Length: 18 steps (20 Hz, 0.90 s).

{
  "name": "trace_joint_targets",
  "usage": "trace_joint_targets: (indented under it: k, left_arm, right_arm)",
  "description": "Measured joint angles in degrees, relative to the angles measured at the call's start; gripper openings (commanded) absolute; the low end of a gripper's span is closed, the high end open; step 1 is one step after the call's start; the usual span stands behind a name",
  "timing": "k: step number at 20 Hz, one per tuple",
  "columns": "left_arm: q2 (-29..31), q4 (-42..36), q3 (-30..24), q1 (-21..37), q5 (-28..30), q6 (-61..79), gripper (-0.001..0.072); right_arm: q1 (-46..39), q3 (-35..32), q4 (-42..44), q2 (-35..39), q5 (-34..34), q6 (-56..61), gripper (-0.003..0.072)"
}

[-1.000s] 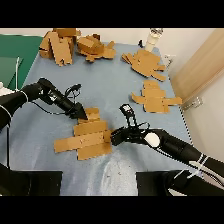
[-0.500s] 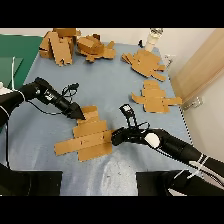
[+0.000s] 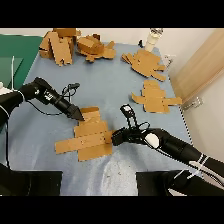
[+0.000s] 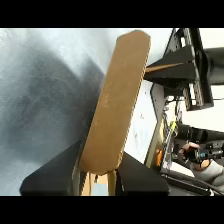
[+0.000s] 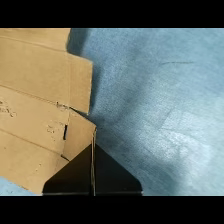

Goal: Fold the box.

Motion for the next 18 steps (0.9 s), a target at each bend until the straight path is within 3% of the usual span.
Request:
trace_joint_targets:
  k: [12,13,18]
  left_arm:
    - [-2.5,-4.2,0.0,-1.8,-2.0,2.8,0.0224]
    - [-2.5,-4.7,0.0,-1.8,-2.1,3.0,0.0029]
    - [-3.5,-5.0,0.0,-1.9,-3.7,5.3,0.0009]
  right_arm:
    - [0.0,0.0,-1.1,0.0,1.1,0.9,0.0001]
    - [0.0,0.0,-1.2,0.0,1.1,0.9,0.0001]
    - [0.0,0.0,-1.6,0.0,1.5,0.9,0.0002]
